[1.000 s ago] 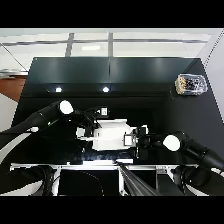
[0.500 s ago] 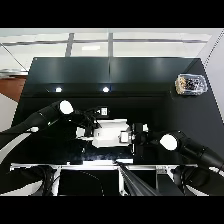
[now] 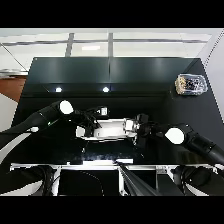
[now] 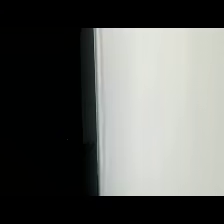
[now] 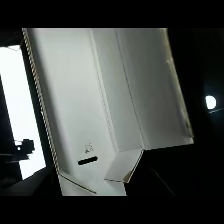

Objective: Fold the box and place the chain.

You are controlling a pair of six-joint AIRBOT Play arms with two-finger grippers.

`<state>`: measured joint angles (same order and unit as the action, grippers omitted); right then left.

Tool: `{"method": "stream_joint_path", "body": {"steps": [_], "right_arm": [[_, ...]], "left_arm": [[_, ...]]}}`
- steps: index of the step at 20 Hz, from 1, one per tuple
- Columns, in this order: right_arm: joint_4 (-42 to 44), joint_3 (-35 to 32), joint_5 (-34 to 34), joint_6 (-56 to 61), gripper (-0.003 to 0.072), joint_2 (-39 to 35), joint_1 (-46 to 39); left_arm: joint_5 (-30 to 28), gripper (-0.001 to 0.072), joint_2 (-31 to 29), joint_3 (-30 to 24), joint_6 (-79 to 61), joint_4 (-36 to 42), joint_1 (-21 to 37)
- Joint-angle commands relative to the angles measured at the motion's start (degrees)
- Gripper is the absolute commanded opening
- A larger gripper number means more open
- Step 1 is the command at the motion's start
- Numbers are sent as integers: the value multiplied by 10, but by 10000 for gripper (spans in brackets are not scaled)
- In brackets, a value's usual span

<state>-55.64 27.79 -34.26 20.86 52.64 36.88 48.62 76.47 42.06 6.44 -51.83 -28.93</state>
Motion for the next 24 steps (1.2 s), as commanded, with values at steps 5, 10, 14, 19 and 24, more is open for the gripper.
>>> {"method": "stream_joint_path", "body": {"steps": [5, 10, 14, 19, 24], "right_arm": [[138, 2, 6, -134, 720, 45, -26], [197, 2, -12, -183, 720, 54, -58], [260, 3, -33, -237, 720, 79, -68], [270, 3, -57, -276, 720, 102, -68], [269, 3, -72, -305, 720, 131, -68]], "left_arm": [[0, 32, 0, 0, 0, 0, 0], [0, 32, 0, 0, 0, 0, 0], [0, 32, 0, 0, 0, 0, 0], [0, 32, -1, 3, 0, 0, 0], [0, 32, -2, 6, 0, 0, 0]]}}
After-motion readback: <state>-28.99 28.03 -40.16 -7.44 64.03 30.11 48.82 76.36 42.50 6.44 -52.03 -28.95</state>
